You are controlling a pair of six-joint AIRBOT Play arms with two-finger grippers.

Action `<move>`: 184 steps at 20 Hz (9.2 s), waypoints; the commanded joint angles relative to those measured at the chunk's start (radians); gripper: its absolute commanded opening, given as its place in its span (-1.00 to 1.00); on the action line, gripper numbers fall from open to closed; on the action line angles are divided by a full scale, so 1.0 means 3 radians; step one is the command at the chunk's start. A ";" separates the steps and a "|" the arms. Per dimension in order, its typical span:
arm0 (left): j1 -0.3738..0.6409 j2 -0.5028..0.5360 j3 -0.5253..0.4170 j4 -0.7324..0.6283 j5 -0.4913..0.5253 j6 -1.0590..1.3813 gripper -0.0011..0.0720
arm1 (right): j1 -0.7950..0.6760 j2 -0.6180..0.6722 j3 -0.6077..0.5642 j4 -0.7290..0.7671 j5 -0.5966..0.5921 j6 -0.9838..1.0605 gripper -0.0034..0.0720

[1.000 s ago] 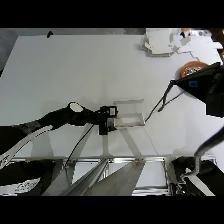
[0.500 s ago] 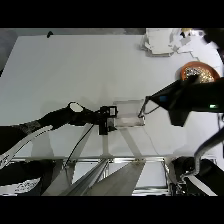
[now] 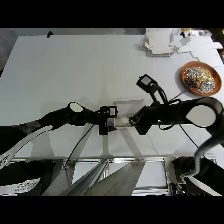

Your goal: Fold the box and place the chain.

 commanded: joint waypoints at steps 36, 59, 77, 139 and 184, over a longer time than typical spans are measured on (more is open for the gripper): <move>0.0001 0.0003 -0.0001 0.0000 0.0000 0.0000 -0.60 | -0.1727 -0.0577 -0.0215 -0.0015 0.0551 -0.4061 -0.48; 0.0001 0.0003 -0.0003 0.0000 0.0001 0.0000 -0.60 | -0.1403 -0.1376 -0.0652 0.0919 -0.0389 -0.5515 -0.50; 0.0001 0.0003 -0.0003 0.0000 0.0000 0.0000 -0.60 | -0.1727 0.0014 -0.0626 0.0605 0.0151 -0.4332 -0.86; 0.0001 0.0003 -0.0003 0.0000 0.0001 0.0000 -0.60 | -0.1837 -0.1503 0.0192 -0.1062 -0.0397 0.0100 -0.02; 0.0001 0.0003 -0.0003 0.0000 0.0000 0.0000 -0.60 | -0.1609 0.0855 0.0174 0.1307 0.0856 -0.0659 -0.86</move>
